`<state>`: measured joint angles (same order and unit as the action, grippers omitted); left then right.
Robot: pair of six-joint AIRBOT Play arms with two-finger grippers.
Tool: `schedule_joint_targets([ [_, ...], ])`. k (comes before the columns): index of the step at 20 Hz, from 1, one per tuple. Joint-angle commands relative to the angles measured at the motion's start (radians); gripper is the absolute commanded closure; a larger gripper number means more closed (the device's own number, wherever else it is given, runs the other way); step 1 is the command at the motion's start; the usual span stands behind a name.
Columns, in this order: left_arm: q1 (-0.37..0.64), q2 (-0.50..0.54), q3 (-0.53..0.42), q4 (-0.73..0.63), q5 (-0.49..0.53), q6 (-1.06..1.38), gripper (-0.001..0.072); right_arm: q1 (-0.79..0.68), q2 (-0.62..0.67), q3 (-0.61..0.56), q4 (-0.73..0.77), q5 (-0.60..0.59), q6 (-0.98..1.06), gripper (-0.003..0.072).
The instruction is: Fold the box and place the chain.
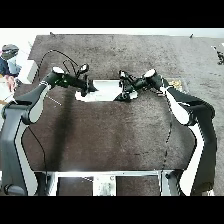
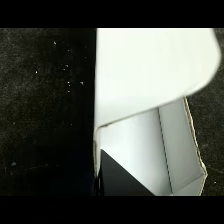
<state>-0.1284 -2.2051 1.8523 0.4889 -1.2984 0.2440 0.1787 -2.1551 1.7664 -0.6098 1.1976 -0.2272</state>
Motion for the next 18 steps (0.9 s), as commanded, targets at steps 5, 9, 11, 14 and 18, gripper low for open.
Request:
schedule_joint_targets([
  [5, 0.021, 0.006, 0.0, -0.082, -0.013, -0.011, 0.0382, 0.001, -0.001, 0.0, 0.0, 0.0, 0.0, 0.0387],
  [9, 0.096, 0.012, 0.009, -0.09, -0.178, -0.089, 0.0382, 0.001, -0.001, 0.0, 0.0, -0.001, 0.0, 0.0387],
  [11, 0.132, 0.018, 0.009, -0.106, -0.282, -0.109, 0.0383, 0.001, -0.001, 0.0, 0.0, 0.0, 0.0, 0.0387],
  [14, 0.151, 0.019, 0.009, -0.196, -0.389, -0.144, 0.0383, 0.001, -0.001, 0.0, 0.0, 0.0, 0.0, 0.0387],
  [18, 0.139, 0.019, 0.009, -0.251, -0.417, -0.173, 0.0665, 0.001, -0.001, 0.0, 0.0, 0.0, 0.0, 0.0387],
])
